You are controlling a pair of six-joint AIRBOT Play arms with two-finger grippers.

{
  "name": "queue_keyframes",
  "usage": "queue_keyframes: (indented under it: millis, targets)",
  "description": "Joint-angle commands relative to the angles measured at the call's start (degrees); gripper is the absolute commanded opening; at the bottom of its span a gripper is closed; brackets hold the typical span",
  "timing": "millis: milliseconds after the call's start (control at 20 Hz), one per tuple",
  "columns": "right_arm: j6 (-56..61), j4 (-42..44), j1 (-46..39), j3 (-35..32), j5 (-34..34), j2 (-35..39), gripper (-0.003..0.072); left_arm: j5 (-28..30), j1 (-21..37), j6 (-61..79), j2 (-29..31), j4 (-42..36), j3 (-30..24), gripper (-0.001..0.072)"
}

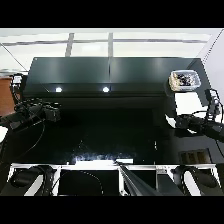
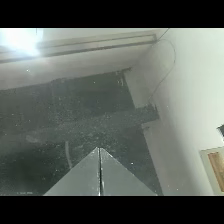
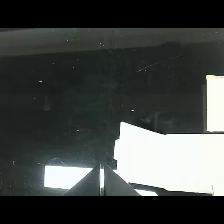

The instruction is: Fold the box and place the chain.

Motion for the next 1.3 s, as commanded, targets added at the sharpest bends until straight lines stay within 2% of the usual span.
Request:
queue_keyframes:
  millis: [0,350,600,700,750,800,850,950,1000,1050,1100,1200,1250]
  targets:
    - [0.02,0.00,0.02,0.00,0.02,0.04,0.0042,0.02,0.00,0.02,0.04,0.02,-0.02,0.0027]
    - [0.02,0.00,0.02,0.00,-0.02,0.04,0.0043,0.02,0.00,0.02,0.04,0.02,-0.02,0.0027]
    - [0.04,1.49,0.04,0.00,-8.26,0.04,0.0042,0.02,0.00,0.00,0.04,0.02,-0.02,0.0027]
    - [0.04,2.82,0.04,-0.02,-9.01,0.04,0.0044,0.02,0.00,0.02,0.04,0.02,-0.02,0.0027]
    - [0.07,2.64,0.02,-0.02,-9.62,0.04,0.0068,0.20,0.00,0.02,0.04,0.02,-0.02,0.0027]
    - [0.09,2.56,0.00,-0.02,-10.16,0.04,0.0422,1.29,0.00,0.02,0.04,0.02,-0.02,0.0027]
    - [0.11,2.14,0.02,-0.02,-10.67,0.02,0.0698,4.35,0.00,0.00,-0.02,-0.33,-0.02,0.0027]
    - [4.74,-0.79,-0.66,0.04,-14.12,-0.20,0.0705,8.37,-0.02,0.02,-0.11,-3.15,-0.02,0.0032]
    - [9.88,-5.64,-1.95,0.74,-15.74,-1.05,0.0705,9.75,-0.04,0.02,-0.17,-3.45,-0.02,0.0102]
    - [15.98,-12.17,-4.33,2.47,-16.33,-2.84,0.0705,10.58,-0.04,0.00,-0.24,-3.45,-0.02,0.0446]
    - [20.87,-18.95,-7.48,5.09,-16.04,-5.49,0.0705,10.88,-0.04,-0.37,-0.24,-3.50,-0.02,0.0700]
    - [24.76,-29.51,-16.22,12.61,-15.04,-13.64,0.0705,11.02,-0.02,-1.05,-0.24,-3.48,-0.02,0.0704]
    - [25.79,-31.89,-21.44,16.96,-14.71,-18.51,0.0705,10.99,-0.04,-1.07,-0.24,-3.65,-0.02,0.0704]
